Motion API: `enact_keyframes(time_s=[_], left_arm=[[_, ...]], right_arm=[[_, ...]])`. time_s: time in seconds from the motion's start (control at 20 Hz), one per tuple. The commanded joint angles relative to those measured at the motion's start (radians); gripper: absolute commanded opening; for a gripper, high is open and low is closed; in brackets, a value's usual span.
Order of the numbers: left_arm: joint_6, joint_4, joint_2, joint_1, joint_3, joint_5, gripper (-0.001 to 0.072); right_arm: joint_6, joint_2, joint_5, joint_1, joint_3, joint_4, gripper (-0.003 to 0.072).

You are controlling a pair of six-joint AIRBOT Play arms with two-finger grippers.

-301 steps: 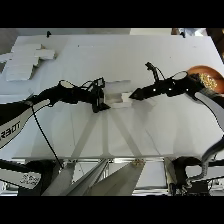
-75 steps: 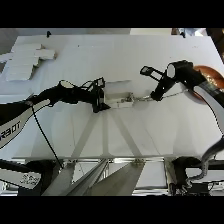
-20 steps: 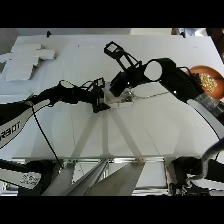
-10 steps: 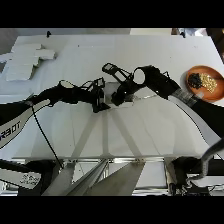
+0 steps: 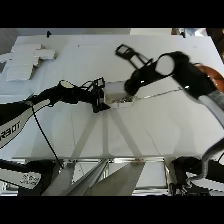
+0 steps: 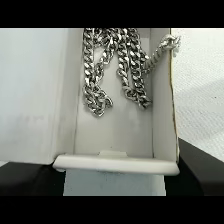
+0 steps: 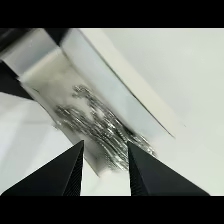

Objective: Fold the box and place the chain.

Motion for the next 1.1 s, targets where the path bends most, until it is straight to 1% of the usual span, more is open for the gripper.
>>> enact_keyframes(time_s=[0.0, 0.05, 0.15, 0.3, 0.35, 0.4, 0.5, 0.65, 0.75, 1.05], left_arm=[[0.0, 0.0, 0.001, 0.0, 0.001, 0.0, 0.0479], [0.0, 0.0, 0.001, 0.0, 0.001, 0.0, 0.0479], [0.0, 0.0, 0.001, 0.0, 0.001, 0.0, 0.0479], [0.0, 0.0, 0.001, 0.0, 0.001, 0.0, 0.0479], [0.0, 0.0, 0.001, 0.0, 0.001, 0.0, 0.0479], [0.0, 0.0, 0.001, 0.0, 0.001, 0.0, 0.0479], [0.0, 0.0, 0.001, 0.0, 0.001, 0.0, 0.0479], [0.0, 0.0, 0.001, 0.0, 0.001, 0.0, 0.0479], [0.0, 0.0, 0.001, 0.0, 0.001, 0.0, 0.0479], [0.0, 0.0, 0.001, 0.0, 0.001, 0.0, 0.0479]], right_arm=[[-0.025, 0.032, 0.106, -0.18, -0.01, -0.034, 0.03], [-0.022, 0.032, 0.108, -0.239, -0.02, -0.06, 0.032], [-0.014, 0.022, 0.108, -0.33, -0.037, -0.109, 0.0406], [-0.051, -0.018, 0.098, -0.381, -0.074, -0.142, 0.0418], [-0.088, -0.043, 0.098, -0.38, -0.087, -0.142, 0.0434], [-0.126, -0.067, 0.096, -0.373, -0.097, -0.139, 0.0467], [-0.217, -0.117, 0.096, -0.349, -0.106, -0.14, 0.0475], [-0.271, -0.169, 0.027, -0.316, -0.106, -0.14, 0.0477], [-0.36, -0.204, 0.026, -0.296, -0.106, -0.148, 0.0477], [-0.366, -0.261, 0.001, -0.279, -0.106, -0.161, 0.0475]])
